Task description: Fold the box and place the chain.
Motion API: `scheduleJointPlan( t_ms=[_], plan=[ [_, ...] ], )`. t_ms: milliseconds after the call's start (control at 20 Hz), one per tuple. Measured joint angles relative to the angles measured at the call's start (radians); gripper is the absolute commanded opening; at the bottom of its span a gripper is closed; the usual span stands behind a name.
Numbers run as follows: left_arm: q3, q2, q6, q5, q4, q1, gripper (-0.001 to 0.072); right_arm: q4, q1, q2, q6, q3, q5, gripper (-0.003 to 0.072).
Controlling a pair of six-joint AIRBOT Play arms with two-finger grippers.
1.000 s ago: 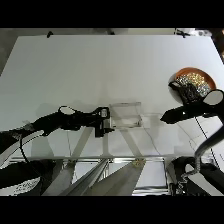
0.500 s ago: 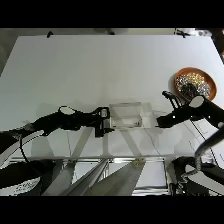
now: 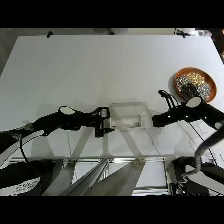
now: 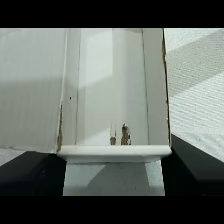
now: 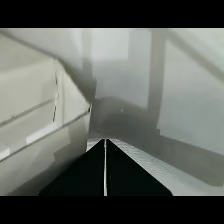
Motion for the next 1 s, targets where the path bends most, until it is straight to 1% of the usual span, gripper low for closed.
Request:
scheduleJointPlan(
  t_ms=[300, 350, 400, 450, 550, 600, 650, 700, 800, 850, 900, 950, 1000],
  plan=[
    [0.000, 0.000, 0.000, -0.002, 0.000, 0.000, 0.0209, 0.016, -0.013, 0.051, -0.006, 0.000, 0.034, 0.0015],
    [0.000, 0.000, 0.000, -0.003, 0.000, 0.000, 0.0208, 0.022, -0.013, 0.064, -0.007, 0.000, 0.039, 0.0030],
    [0.000, 0.000, 0.000, -0.004, 0.000, 0.000, 0.0209, 0.034, -0.014, 0.077, -0.007, 0.000, 0.043, 0.0085],
    [0.000, 0.000, 0.000, -0.004, 0.000, 0.000, 0.0209, 0.046, -0.014, 0.089, -0.008, 0.000, 0.047, 0.0116],
    [0.000, 0.000, 0.000, -0.006, 0.000, 0.000, 0.0209, 0.082, -0.010, 0.103, -0.018, 0.000, 0.063, 0.0120],
    [0.000, 0.000, 0.000, -0.006, 0.000, 0.000, 0.0209, 0.097, -0.005, 0.108, -0.024, 0.000, 0.070, 0.0150],
    [0.000, 0.000, 0.000, -0.006, 0.000, 0.000, 0.0209, 0.111, 0.002, 0.111, -0.031, 0.000, 0.076, 0.0205],
    [0.000, 0.000, 0.000, -0.006, 0.000, 0.000, 0.0209, 0.122, 0.010, 0.114, -0.035, 0.000, 0.079, 0.0230],
    [0.000, 0.000, 0.000, -0.006, 0.000, 0.000, 0.0209, 0.141, 0.026, 0.117, -0.040, 0.000, 0.086, 0.0243],
    [0.000, 0.000, 0.000, -0.006, 0.000, 0.000, 0.0209, 0.150, 0.032, 0.118, -0.042, 0.000, 0.088, 0.0264],
    [0.000, 0.000, 0.000, -0.006, 0.000, 0.000, 0.0208, 0.157, 0.035, 0.118, -0.043, 0.000, 0.091, 0.0330],
    [0.000, 0.000, 0.000, -0.006, 0.000, 0.000, 0.0209, 0.167, 0.039, 0.119, -0.044, 0.000, 0.092, 0.0354],
    [0.000, 0.000, 0.000, -0.006, 0.000, 0.000, 0.0209, 0.175, 0.041, 0.120, -0.045, 0.000, 0.096, 0.0355]
  ],
)
